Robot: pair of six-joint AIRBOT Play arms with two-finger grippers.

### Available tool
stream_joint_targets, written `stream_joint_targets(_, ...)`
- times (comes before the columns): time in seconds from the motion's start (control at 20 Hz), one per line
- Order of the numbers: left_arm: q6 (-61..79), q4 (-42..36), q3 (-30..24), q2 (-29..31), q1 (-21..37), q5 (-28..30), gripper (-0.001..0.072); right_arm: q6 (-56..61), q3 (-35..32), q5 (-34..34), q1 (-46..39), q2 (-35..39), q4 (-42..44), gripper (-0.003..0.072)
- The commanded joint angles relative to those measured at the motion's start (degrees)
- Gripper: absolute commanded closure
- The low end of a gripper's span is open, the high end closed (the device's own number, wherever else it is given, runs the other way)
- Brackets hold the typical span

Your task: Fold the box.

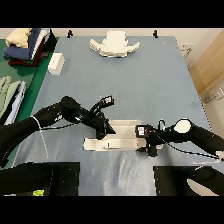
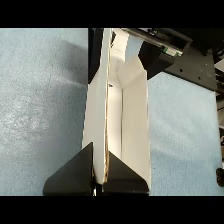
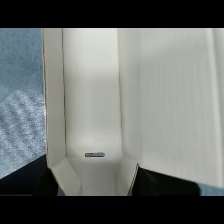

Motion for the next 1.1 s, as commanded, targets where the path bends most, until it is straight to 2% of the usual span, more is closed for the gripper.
stream_joint_targets(0.0, 0.0, 0.11, 0.0, 0.04, 0.0, 0.02, 0.0692, 0.07, -0.22, -0.79, -0.02, 0.11, -0.74, 0.0177)
stream_joint_targets(1.05, -0.11, -0.37, 0.0, 0.04, -0.02, 0.87, 0.0693, 0.04, -0.22, -0.72, -0.02, 0.09, -0.79, 0.0177)
